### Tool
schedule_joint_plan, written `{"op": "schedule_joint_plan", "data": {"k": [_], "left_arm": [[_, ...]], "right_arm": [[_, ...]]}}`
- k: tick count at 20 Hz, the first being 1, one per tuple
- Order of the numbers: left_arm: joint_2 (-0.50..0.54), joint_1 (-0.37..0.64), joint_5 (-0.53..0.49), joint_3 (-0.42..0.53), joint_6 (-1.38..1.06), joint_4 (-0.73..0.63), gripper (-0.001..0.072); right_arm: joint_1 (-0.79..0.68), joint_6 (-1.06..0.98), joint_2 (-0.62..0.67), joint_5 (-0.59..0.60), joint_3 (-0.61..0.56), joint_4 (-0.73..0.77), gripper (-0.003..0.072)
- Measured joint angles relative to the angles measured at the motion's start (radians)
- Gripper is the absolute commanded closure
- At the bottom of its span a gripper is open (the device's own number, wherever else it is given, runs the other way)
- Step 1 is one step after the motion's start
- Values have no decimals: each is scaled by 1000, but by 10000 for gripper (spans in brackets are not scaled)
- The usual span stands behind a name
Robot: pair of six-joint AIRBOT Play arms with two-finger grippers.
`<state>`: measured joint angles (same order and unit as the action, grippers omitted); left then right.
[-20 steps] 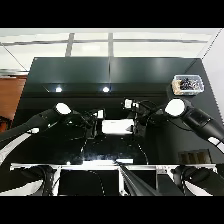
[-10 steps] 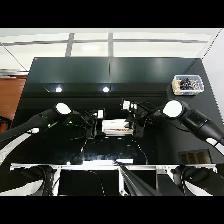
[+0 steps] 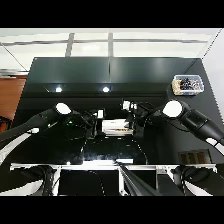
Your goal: Fold the box and place the chain.
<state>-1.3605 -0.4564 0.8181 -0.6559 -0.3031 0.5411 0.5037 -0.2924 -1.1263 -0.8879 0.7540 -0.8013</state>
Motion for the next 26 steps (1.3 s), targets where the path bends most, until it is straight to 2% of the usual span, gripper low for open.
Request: {"op": "schedule_joint_plan", "data": {"k": [26], "left_arm": [[0,-1,0,0,0,0,318]], "right_arm": [[0,-45,-13,-24,-26,-16,448]]}}
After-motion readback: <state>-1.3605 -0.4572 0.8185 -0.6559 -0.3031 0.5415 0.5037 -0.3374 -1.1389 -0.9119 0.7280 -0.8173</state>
